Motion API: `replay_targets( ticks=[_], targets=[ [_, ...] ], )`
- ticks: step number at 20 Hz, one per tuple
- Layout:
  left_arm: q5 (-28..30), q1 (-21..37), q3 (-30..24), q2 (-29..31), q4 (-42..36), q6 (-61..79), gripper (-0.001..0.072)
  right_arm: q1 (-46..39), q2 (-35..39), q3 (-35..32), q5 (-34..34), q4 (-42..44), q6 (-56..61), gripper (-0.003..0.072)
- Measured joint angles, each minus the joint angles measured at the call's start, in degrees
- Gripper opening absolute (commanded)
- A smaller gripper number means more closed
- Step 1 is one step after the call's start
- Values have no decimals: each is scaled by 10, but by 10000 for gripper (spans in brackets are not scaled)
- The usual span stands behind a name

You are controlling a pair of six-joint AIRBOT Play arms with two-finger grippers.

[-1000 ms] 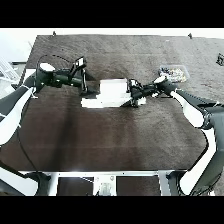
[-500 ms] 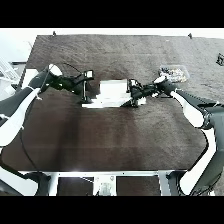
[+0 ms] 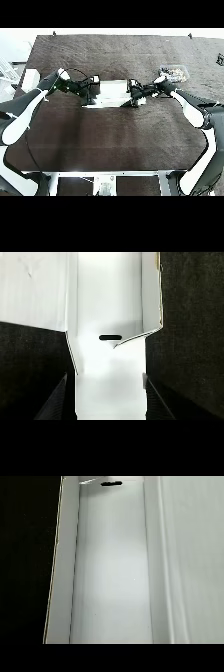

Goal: Fold the box and place the chain.

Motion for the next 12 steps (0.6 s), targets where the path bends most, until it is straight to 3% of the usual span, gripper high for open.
replay_targets(
  ticks=[2, 3, 12],
  targets=[
    [0, 0, 0, -1, -2, -1, 521, 0, 0, 0, 0, 0, 0, 588],
    [-1, 0, 0, -1, -5, -2, 465, 0, 0, 0, 0, 0, 0, 587],
    [-13, -1, 0, -1, -14, -2, 461, 0, 0, 0, 0, 0, 0, 588]
  ],
)
